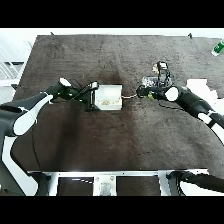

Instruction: Fold the box and place the chain.

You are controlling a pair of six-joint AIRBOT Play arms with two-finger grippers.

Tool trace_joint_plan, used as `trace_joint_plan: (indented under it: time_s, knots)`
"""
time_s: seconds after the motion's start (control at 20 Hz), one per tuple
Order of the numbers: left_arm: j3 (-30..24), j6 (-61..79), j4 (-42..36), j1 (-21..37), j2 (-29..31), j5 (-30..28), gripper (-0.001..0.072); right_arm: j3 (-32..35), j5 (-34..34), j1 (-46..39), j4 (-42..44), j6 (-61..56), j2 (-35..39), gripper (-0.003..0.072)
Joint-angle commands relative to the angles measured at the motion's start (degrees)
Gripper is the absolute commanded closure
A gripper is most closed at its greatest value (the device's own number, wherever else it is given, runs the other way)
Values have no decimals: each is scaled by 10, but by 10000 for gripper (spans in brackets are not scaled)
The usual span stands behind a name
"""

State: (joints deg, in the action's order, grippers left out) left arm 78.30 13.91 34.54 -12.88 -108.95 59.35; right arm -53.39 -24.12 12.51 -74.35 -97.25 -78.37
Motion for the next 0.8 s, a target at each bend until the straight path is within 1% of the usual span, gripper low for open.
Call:
trace_joint_plan:
  time_s: [0.0, 0.1, 0.25, 0.3, 0.4, 0.45, 0.5, 0.6, 0.75]
  knots:
    - [0, 0, 0, 0, 0, 0, 172, 7, 86, -9, 72, -18, -70, 143]
    - [0, 0, 0, 0, 0, 0, 172, 0, 116, -8, 102, -18, -103, 143]
    - [0, 0, 0, 0, 0, 0, 172, -17, 143, -8, 128, -18, -131, 148]
    - [0, 0, 0, 0, 0, 0, 172, -25, 154, -8, 138, -18, -138, 245]
    - [0, 0, 0, 0, 0, 0, 172, -46, 165, -8, 151, -18, -153, 490]
    - [0, 0, 0, 0, 0, 0, 172, -54, 167, -8, 151, -18, -154, 671]
    - [0, 0, 0, 0, 0, 0, 172, -56, 166, -7, 150, -18, -148, 677]
    - [0, 0, 0, 0, 0, 0, 172, -52, 129, 1, 149, -5, -109, 677]
    - [0, 0, 0, 0, 0, 0, 172, -42, 71, 29, 148, 77, 4, 677]
